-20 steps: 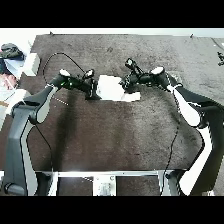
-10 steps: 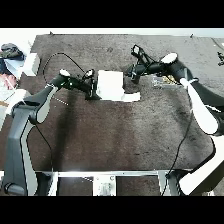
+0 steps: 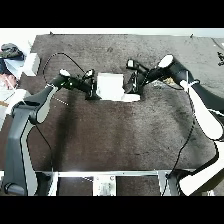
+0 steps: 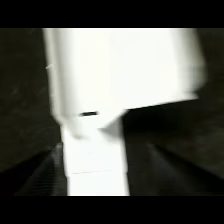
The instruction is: Fold the box and place the chain.
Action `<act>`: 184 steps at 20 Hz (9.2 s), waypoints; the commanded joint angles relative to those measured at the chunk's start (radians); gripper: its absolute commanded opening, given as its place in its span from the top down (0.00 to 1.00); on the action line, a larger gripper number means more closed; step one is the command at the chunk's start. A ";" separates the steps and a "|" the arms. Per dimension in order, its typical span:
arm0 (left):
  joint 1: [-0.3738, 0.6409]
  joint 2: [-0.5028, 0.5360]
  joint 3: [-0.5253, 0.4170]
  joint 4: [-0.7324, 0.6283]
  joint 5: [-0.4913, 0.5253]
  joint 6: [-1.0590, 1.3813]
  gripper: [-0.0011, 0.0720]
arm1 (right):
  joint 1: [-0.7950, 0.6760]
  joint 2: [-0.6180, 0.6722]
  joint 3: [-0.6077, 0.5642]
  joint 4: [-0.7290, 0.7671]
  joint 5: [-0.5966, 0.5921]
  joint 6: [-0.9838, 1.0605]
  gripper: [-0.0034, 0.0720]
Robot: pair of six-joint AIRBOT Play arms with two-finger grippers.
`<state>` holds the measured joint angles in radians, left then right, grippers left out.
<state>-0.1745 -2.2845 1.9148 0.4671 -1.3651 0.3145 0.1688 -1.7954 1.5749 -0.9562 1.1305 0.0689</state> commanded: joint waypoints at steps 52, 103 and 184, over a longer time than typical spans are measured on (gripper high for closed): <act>0.001 0.000 0.000 0.000 0.001 -0.001 0.43 | -0.036 0.043 -0.122 0.080 -0.255 0.220 0.85; 0.001 0.000 0.000 -0.001 0.001 -0.001 0.43 | 0.016 -0.010 -0.068 0.161 -0.125 1.105 0.47; 0.001 0.000 0.000 -0.004 0.002 -0.001 0.43 | -0.216 0.012 0.313 -0.579 0.061 1.504 0.66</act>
<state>-0.1741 -2.2845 1.9148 0.4629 -1.3636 0.3141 0.0597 -1.7454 1.8877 -1.6627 1.1900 1.6543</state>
